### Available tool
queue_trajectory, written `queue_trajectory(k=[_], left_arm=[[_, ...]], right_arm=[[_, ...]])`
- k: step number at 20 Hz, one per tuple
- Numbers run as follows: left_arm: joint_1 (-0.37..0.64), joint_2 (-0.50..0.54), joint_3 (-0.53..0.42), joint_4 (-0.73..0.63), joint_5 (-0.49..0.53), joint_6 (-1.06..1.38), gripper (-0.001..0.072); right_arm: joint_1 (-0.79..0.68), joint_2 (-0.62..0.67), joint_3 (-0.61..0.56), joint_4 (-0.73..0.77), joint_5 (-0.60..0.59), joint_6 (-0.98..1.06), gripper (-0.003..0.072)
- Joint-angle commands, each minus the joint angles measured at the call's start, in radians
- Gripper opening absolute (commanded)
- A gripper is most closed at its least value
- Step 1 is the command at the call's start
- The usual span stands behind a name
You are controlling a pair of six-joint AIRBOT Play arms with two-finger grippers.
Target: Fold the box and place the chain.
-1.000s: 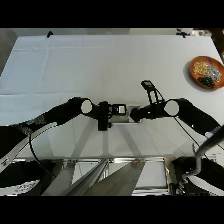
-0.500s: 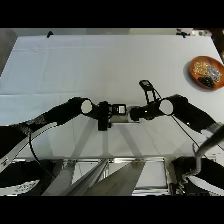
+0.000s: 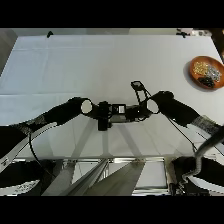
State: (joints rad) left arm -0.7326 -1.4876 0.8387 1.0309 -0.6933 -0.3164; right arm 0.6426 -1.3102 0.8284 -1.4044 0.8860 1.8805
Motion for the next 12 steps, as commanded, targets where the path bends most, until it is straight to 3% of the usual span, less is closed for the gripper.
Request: queue_trajectory(k=[1, 3, 6, 7, 9, 10, 11, 12], left_arm=[[0.000, 0.001, 0.000, 0.002, 0.000, 0.002, 0.0276], [0.000, 0.001, 0.000, 0.002, 0.000, 0.002, 0.0276], [0.000, 0.001, 0.000, 0.002, 0.001, 0.002, 0.0276], [0.000, 0.001, 0.000, 0.002, 0.000, 0.002, 0.0276], [0.000, 0.001, 0.000, 0.002, 0.000, 0.002, 0.0276], [0.000, 0.001, 0.000, 0.002, 0.000, 0.002, 0.0276], [0.000, 0.001, 0.000, 0.002, 0.000, 0.002, 0.0276], [0.000, 0.001, 0.000, 0.002, 0.001, 0.002, 0.0276]], right_arm=[[0.006, -0.037, 0.007, -0.040, 0.043, 0.035, 0.0326], [0.006, -0.060, 0.007, -0.041, 0.052, 0.058, 0.0276], [0.007, -0.072, 0.007, -0.041, 0.049, 0.053, 0.0053], [0.006, -0.072, 0.007, -0.041, 0.048, 0.047, 0.0017], [0.006, -0.072, 0.007, -0.040, 0.038, 0.047, 0.0018], [0.007, -0.072, 0.007, -0.040, 0.034, 0.037, 0.0073], [0.007, -0.072, 0.007, -0.039, 0.029, 0.023, 0.0206], [0.006, -0.072, 0.007, -0.039, 0.023, 0.023, 0.0246]])
